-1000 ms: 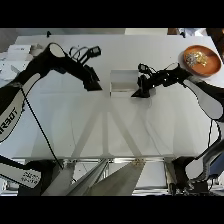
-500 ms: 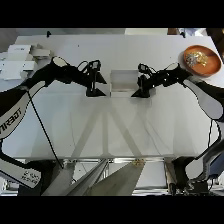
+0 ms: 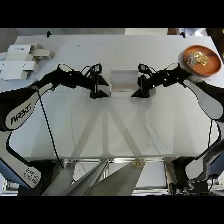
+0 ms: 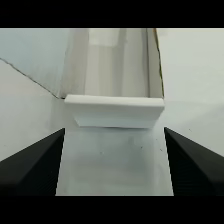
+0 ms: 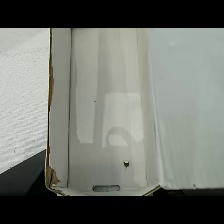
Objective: Fold the box and place the chain.
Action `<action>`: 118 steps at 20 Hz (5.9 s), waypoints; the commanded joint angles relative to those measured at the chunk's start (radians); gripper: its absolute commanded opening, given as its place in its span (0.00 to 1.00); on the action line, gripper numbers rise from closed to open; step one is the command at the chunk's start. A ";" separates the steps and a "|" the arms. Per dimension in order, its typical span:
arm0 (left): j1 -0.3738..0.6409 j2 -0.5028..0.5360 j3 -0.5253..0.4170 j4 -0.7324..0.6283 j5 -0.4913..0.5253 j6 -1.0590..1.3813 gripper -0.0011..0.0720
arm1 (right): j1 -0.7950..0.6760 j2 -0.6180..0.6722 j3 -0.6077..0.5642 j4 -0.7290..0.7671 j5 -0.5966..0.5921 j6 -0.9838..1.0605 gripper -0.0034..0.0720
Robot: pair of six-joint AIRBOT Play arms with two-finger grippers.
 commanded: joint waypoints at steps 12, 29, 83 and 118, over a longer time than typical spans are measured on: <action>-0.035 -0.010 0.000 -0.035 0.049 0.061 0.98 | 0.000 0.000 0.001 0.000 0.000 0.000 0.70; -0.108 -0.010 0.001 -0.038 0.162 0.060 0.86 | 0.000 0.000 0.001 0.000 0.000 0.000 0.70; -0.064 -0.014 0.008 -0.026 0.081 -0.042 0.56 | 0.000 0.000 0.001 0.000 0.000 0.001 0.72; -0.064 -0.014 0.008 -0.026 0.081 -0.042 0.56 | 0.066 0.276 0.001 0.138 -0.277 0.162 0.06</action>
